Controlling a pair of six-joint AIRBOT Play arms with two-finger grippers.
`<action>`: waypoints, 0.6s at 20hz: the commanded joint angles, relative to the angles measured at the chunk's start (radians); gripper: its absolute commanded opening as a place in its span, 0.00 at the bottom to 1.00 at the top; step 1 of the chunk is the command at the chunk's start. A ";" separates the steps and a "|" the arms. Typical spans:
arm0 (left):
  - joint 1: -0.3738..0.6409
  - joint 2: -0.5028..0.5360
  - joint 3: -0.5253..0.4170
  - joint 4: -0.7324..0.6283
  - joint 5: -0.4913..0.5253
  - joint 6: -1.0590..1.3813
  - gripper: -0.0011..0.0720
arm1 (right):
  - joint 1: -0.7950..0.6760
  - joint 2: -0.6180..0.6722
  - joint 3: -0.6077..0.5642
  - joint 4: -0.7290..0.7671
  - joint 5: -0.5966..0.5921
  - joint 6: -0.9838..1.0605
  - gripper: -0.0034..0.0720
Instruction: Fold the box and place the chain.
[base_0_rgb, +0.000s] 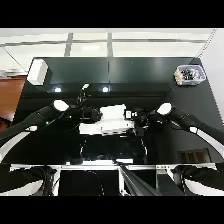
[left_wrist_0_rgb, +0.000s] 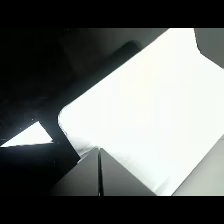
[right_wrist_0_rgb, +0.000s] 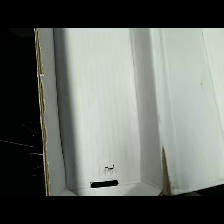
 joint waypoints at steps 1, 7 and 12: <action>0.061 0.038 0.030 0.019 -0.120 -0.013 0.04 | 0.000 0.000 0.000 0.000 0.000 0.001 0.60; 0.195 0.454 -0.125 -0.030 -0.091 0.003 0.05 | 0.000 0.000 0.000 0.000 0.000 0.001 0.60; 0.190 0.497 -0.259 0.025 -0.278 0.528 0.43 | 0.000 0.000 0.000 0.000 0.000 0.001 0.60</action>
